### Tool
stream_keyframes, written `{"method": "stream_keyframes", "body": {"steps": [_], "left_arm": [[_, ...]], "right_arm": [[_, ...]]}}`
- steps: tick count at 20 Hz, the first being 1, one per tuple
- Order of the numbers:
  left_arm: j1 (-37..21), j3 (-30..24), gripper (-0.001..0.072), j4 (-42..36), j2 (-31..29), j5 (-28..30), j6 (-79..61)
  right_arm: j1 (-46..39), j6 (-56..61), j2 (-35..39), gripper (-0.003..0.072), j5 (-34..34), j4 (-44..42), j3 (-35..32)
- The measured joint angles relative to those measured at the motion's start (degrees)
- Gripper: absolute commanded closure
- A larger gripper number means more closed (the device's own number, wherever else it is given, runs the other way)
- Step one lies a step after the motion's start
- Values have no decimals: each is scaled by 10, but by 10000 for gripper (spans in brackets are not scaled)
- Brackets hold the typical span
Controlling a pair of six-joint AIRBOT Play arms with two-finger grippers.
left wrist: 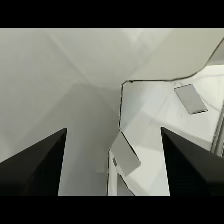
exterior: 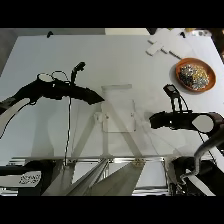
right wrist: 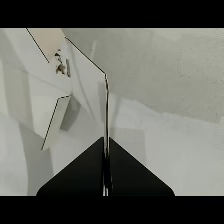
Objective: Fold the box and place the chain.
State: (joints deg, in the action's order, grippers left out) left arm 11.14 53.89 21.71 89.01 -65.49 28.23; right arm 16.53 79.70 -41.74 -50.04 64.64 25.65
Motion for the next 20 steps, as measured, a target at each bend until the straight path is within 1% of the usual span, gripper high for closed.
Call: {"method": "stream_keyframes", "body": {"steps": [2,3,4,7,8,9,10,11,12,13,17,18,20], "left_arm": [[6,23,83,-6,25,-17,-9],[12,33,97,-5,35,-21,-11],[21,43,161,0,46,-25,-13],[56,67,161,31,78,-32,-17],[69,74,193,41,88,-32,-18],[79,79,312,46,95,-32,-20],[89,83,465,51,101,-33,-23],[94,86,599,55,105,-32,-26],[98,89,704,56,108,-36,-28],[100,90,702,56,110,-43,-33],[96,93,700,60,113,-27,-46],[95,94,701,56,113,-19,-48],[92,94,704,53,113,13,-58]], "right_arm": [[0,0,0,671,-5,0,0],[0,0,0,671,-7,0,0],[0,0,0,671,-8,0,0],[0,0,0,671,-12,0,0],[0,0,0,670,-13,0,0],[0,0,0,670,-13,0,0],[0,0,0,670,-14,0,0],[0,0,0,670,-15,0,0],[0,0,0,670,-16,-1,0],[0,0,0,670,-16,-2,0],[0,0,0,669,-23,-2,0],[0,0,0,622,-23,-3,0],[0,0,0,447,-40,1,0]]}}
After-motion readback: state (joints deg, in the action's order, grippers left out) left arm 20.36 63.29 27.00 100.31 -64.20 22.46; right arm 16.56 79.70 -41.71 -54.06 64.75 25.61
